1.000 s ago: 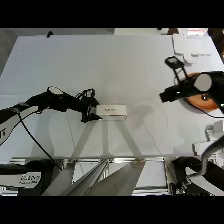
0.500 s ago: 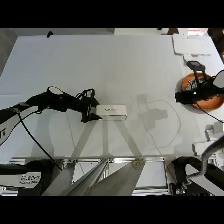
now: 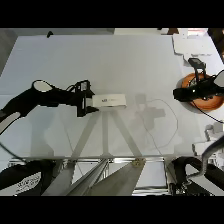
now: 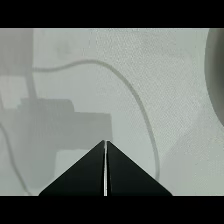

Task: Fold the box and place the chain.

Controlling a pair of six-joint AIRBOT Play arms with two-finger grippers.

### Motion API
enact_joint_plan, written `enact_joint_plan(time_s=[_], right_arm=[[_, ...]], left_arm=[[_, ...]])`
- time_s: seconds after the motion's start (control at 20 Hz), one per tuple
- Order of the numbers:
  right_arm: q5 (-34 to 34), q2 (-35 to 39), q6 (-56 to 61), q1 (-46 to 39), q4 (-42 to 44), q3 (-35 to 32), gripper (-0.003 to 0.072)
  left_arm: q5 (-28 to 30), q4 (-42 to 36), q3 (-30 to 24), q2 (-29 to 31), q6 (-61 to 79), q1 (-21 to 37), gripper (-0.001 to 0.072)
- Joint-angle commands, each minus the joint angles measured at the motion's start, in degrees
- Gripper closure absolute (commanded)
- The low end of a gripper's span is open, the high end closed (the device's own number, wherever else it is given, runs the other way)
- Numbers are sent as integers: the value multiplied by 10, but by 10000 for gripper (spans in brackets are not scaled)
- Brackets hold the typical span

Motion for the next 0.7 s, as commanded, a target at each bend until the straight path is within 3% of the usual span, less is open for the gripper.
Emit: enact_joint_plan(time_s=[0.0,0.15,0.35,0.5,0.65], right_arm=[[-2,0,0,0,5,0,669],[-2,0,0,0,5,0,669],[-5,0,0,0,5,0,669],[-5,0,0,0,7,0,669],[-5,0,0,0,9,0,669]], left_arm=[[91,115,0,117,-147,-1,710],[157,276,0,196,-306,-1,709],[203,494,0,267,-585,15,709],[201,569,0,306,-783,53,709],[193,573,0,327,-895,118,705]])
